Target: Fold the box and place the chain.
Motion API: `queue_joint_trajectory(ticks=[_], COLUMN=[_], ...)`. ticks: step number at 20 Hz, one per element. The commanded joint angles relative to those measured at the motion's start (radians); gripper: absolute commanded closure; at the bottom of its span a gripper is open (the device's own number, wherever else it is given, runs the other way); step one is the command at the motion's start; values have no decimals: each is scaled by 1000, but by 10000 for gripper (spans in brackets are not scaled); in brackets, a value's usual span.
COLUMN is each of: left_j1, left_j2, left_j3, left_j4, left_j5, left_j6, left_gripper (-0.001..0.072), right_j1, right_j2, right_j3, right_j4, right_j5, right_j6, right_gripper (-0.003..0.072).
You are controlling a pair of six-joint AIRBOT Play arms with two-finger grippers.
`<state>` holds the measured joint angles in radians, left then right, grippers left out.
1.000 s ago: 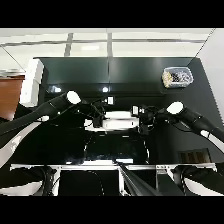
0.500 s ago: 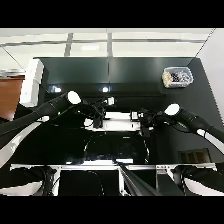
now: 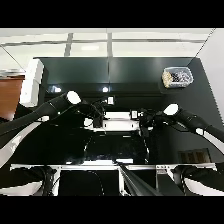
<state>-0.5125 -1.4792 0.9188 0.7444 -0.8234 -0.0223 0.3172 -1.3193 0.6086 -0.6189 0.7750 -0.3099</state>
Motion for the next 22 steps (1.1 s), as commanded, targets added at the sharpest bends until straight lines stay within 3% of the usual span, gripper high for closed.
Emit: queue_joint_trajectory(ticks=[1,7,19,22], left_j1=[0,0,0,0], left_j2=[0,0,0,0], left_j3=[0,0,0,0], left_j4=[0,0,0,0], left_j5=[0,0,0,0], left_j6=[0,0,0,0], left_gripper=[682,682,681,682], right_j1=[-13,-32,-12,-12], right_j2=[1,4,3,3], right_j3=[0,0,0,0], right_j4=[-5,69,60,34], right_j5=[-8,26,2,11], right_j6=[0,-2,-10,-9], right_gripper=[-16,-16,-14,209])
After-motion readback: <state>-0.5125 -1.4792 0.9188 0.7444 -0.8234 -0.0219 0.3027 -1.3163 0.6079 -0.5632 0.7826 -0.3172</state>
